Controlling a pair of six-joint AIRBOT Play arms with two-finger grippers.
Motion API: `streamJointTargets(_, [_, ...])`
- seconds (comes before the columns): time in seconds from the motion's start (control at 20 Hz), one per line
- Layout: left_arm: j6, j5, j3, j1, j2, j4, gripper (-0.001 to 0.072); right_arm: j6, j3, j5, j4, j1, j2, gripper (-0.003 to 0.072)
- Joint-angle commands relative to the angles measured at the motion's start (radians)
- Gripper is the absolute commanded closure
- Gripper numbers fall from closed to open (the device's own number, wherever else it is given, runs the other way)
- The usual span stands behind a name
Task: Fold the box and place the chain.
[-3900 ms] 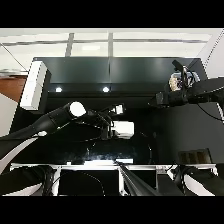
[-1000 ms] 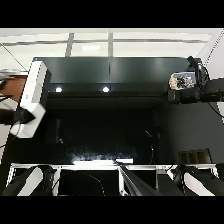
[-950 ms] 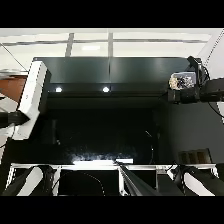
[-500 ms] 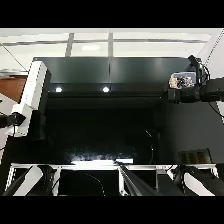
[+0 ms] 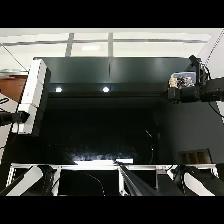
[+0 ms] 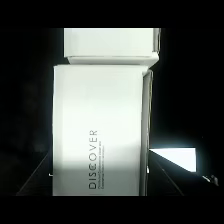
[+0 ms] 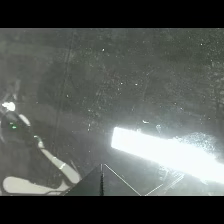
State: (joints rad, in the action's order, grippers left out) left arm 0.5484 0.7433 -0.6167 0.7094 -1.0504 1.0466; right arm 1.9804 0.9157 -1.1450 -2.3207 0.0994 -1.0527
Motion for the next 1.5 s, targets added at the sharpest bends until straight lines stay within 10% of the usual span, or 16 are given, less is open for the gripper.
streamJointTargets(0.0, [0.019,0.071,-0.053,-0.008,0.022,-0.016,-0.0011,-0.01,0.0,0.0,0.0,0.0,0.001,0.0659])
streamJointTargets(0.3, [0.161,0.262,-0.201,-0.098,0.136,-0.221,0.0025,0.016,0.014,-0.014,0.003,0.0,0.003,0.0659])
streamJointTargets(0.35, [0.229,0.259,-0.213,-0.148,0.169,-0.221,0.0143,0.024,0.025,-0.021,0.011,0.001,0.009,0.0659])
streamJointTargets(0.4, [0.301,0.262,-0.222,-0.208,0.206,-0.222,0.0518,0.024,0.038,-0.017,0.04,0.0,0.024,0.066])
streamJointTargets(0.45, [0.332,0.269,-0.225,-0.269,0.241,-0.223,0.0679,-0.002,0.042,0.009,0.096,0.0,0.051,0.066])
streamJointTargets(0.65, [0.532,0.186,-0.181,-0.614,0.38,-0.128,0.0682,-0.377,-0.045,0.183,0.648,-0.095,0.282,0.066])
streamJointTargets(0.9, [0.922,-0.1,0.052,-1.014,0.438,0.231,0.0681,-0.474,-0.391,0.38,0.671,-0.121,0.412,0.066])
streamJointTargets(1.45, [0.947,-0.079,0.083,-0.906,0.499,0.262,0.0678,-0.473,-0.428,0.376,0.673,-0.12,0.412,0.066])
